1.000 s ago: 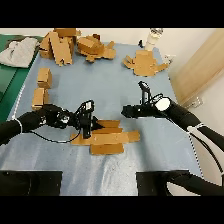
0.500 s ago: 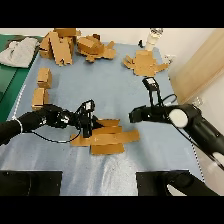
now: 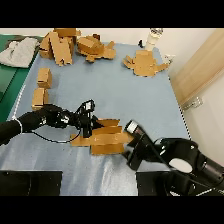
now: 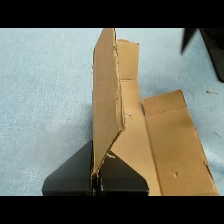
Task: Fold the box.
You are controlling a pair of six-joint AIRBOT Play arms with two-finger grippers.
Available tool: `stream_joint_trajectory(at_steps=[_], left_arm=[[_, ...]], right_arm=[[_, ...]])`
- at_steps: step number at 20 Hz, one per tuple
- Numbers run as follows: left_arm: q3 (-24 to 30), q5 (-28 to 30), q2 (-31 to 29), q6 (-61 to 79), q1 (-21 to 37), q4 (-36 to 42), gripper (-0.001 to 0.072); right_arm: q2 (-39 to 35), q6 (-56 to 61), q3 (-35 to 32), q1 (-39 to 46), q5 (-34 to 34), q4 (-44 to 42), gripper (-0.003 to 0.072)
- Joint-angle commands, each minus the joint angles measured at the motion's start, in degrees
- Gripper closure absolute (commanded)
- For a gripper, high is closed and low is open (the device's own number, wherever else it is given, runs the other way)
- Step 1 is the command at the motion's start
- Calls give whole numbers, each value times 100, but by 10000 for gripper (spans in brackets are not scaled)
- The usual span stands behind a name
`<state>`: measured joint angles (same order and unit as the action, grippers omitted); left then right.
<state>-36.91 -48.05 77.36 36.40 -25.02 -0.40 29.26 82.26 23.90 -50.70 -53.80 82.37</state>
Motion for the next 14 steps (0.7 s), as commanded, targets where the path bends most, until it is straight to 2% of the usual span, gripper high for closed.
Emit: stream_joint_trajectory(at_steps=[1, 6, 10, 14], left_arm=[[-4, -2, 4, 0, 0, 0, 697], [-4, -55, 4, 0, 0, 0, 696], [-4, -107, 4, -4, 0, 0, 696], [-4, -146, 4, -2, 0, 0, 697]], right_arm=[[234, -1132, -214, -787, -197, 262, 195], [1276, -1333, -205, -824, 214, 1659, 196], [1637, -1327, -186, -828, 876, 1709, 196], [1639, -1307, 46, -828, 986, 1613, 196]])
